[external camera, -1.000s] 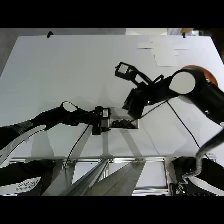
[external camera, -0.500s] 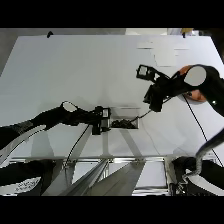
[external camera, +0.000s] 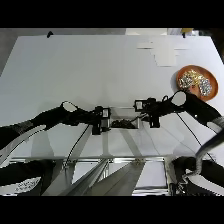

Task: Fold the box and place the chain.

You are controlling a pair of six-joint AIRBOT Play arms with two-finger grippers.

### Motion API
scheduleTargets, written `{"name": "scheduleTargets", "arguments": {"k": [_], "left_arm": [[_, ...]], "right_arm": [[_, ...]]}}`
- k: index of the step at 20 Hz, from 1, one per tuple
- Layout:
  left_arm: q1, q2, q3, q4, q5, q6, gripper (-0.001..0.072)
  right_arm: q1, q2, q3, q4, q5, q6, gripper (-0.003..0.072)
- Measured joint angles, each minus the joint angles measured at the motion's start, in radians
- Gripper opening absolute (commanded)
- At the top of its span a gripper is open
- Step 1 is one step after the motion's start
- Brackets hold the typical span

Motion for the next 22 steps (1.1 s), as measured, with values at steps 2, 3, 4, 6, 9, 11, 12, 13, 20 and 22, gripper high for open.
{"name": "scheduleTargets", "arguments": {"k": [2,3,4,6,9,11,12,13,20,22], "left_arm": [[0.000,0.000,0.000,0.000,0.000,0.000,0.0136],[0.000,0.000,0.000,0.000,0.000,0.000,0.0136],[0.000,0.000,0.000,0.000,0.000,0.000,0.0136],[0.000,0.000,0.000,0.000,0.000,0.000,0.0136],[0.000,0.000,0.000,0.000,0.000,0.000,0.0136],[0.000,0.000,0.000,0.000,0.000,0.000,0.0136],[0.000,0.000,0.000,0.000,0.000,0.000,0.0136],[0.000,0.000,0.000,0.000,0.000,0.000,0.0136],[0.000,0.000,0.000,0.000,0.000,0.000,0.0136],[0.000,0.000,0.000,0.000,0.000,0.000,0.0136]], "right_arm": [[0.006,-0.017,-0.010,0.036,-0.015,-0.018,0.0214],[0.008,-0.023,-0.012,0.049,-0.017,-0.026,0.0088],[0.008,-0.027,-0.014,0.061,-0.016,-0.028,0.0020],[0.010,-0.029,-0.017,0.063,-0.003,-0.024,0.0020],[0.011,0.011,-0.019,-0.014,0.042,0.074,0.0020],[0.011,0.070,-0.019,-0.113,0.090,0.177,0.0020],[0.011,0.106,-0.019,-0.157,0.119,0.237,0.0020],[0.011,0.150,-0.015,-0.196,0.158,0.299,0.0020],[0.040,0.364,0.183,-0.270,0.484,0.638,0.0020],[0.087,0.380,0.256,-0.252,0.504,0.700,0.0020]]}}
